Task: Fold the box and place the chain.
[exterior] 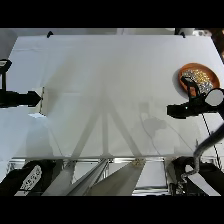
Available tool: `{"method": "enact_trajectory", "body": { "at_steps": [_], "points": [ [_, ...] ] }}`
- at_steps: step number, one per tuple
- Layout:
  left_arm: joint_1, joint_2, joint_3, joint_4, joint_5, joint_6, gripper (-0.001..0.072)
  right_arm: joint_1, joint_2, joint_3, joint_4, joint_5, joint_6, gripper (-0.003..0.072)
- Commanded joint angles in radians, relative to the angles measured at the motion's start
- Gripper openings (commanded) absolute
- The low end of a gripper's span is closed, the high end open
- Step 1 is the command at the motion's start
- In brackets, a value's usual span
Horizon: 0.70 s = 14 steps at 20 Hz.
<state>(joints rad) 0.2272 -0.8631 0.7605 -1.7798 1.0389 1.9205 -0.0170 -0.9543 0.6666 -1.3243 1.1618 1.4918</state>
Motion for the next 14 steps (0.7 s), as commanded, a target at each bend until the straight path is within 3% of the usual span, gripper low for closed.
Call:
{"method": "enact_trajectory", "body": {
  "at_steps": [1, 14],
  "points": [
    [-0.004, -0.003, 0.0, 0.0, -0.031, 0.001, 0.0698, -0.001, 0.0, 0.001, 0.0, 0.0, 0.0, 0.0013],
    [-0.004, -0.059, 0.0, 0.0, -0.041, 0.0, 0.0697, -0.001, 0.0, 0.001, 0.0, 0.0, 0.0, 0.0013]
  ]
}}
